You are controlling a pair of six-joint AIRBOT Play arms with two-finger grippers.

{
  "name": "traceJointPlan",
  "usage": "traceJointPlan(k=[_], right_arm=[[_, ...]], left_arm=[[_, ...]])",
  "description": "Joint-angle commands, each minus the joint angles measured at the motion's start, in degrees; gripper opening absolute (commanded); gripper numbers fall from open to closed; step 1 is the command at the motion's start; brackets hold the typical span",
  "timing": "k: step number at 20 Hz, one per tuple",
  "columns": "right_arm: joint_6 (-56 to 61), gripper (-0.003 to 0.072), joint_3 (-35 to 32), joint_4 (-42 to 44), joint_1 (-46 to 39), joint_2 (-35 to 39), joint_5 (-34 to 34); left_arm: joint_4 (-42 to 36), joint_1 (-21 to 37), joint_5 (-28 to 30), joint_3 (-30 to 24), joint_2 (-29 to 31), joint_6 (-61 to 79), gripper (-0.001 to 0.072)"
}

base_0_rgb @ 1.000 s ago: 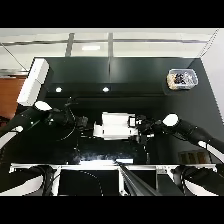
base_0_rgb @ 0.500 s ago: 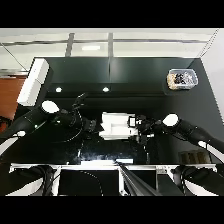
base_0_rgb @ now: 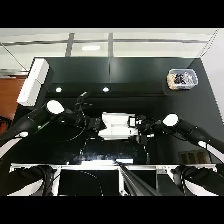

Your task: Fold the box and place the chain.

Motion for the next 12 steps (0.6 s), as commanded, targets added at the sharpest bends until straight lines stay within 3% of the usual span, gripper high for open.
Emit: traceJointPlan(k=[1,7,12], right_arm=[[0.0,0.0468,0.0,0.0,0.0,0.0,0.0],[0.0,0.0468,0.0,0.0,0.0,0.0,0.0],[0.0,0.0468,0.0,0.0,0.0,0.0,0.0]], left_arm=[[10.3,-4.8,4.6,2.6,0.1,-14.0,0.058],[32.3,-13.6,6.2,6.6,-0.3,-40.7,0.0575],[38.6,-17.5,3.5,9.6,-2.0,-47.5,0.0574]])
